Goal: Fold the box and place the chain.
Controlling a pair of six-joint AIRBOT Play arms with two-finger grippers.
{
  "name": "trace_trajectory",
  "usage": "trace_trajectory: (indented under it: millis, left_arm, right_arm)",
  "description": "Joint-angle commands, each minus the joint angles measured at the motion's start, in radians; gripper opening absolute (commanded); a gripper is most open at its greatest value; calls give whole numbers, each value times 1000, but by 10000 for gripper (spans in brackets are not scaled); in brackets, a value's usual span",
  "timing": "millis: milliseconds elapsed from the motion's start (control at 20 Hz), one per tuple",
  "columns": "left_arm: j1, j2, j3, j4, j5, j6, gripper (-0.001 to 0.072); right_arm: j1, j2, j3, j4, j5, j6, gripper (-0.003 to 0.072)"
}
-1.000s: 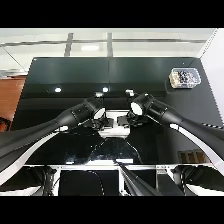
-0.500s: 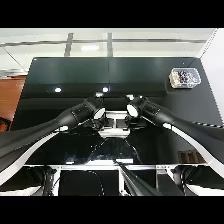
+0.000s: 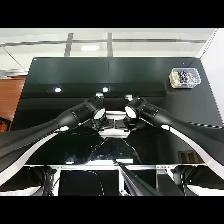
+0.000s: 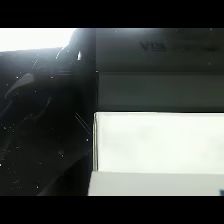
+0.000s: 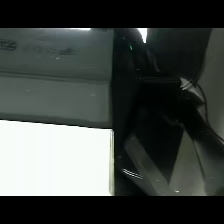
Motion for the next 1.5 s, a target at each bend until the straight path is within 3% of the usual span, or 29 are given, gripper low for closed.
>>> trace_trajectory:
  millis: [0, 100, 150, 200, 400, 550, 650, 800, 850, 950, 1000, 1050, 1100, 1350, 1450]
  left_arm:
    - [1, 0, 0, 2, 2, 2, 27]
    - [1, 0, 0, 2, 2, 2, 27]
    - [1, 0, 0, 2, 2, 2, 27]
    - [1, 0, 0, 2, 2, 2, 27]
    - [1, 0, 0, 2, 2, 2, 27]
    - [1, 0, 0, 2, 2, 2, 27]
    - [1, 0, 0, 2, 2, 2, 27]
    - [1, 0, 0, 2, 2, 2, 27]
    - [1, 0, 0, 2, 2, 2, 27]
    - [1, 0, 0, 2, 2, 2, 27]
    - [1, 0, 0, 2, 2, 2, 27]
    - [1, 0, 0, 2, 2, 2, 27]
    - [1, 0, 0, 2, 2, 2, 27]
    - [1, 0, 0, -1, 2, 2, 27]
    - [1, 0, 0, -1, 2, 2, 27]
  right_arm:
    - [0, 3, 1, -5, -3, -4, 15]
    - [-1, 3, 1, -5, 0, -4, 33]
    - [-1, 5, 1, -5, 7, -4, 180]
    - [-1, 11, 1, -8, 14, -4, 246]
    - [-1, 110, 1, -55, 29, -13, 246]
    - [-1, 278, 1, -126, 73, -68, 245]
    - [-3, 401, 1, -275, 124, -68, 246]
    - [-43, 490, -3, -750, 204, -67, 246]
    - [-88, 489, -14, -864, 178, -67, 245]
    - [-248, 486, -66, -945, -58, -67, 246]
    - [-340, 478, -89, -917, -190, -63, 253]
    - [-439, 461, -110, -859, -321, -45, 510]
    - [-523, 432, -118, -767, -404, -44, 698]
    - [-814, 226, -54, -159, -508, -45, 692]
    - [-854, 127, 60, -96, -484, -45, 691]
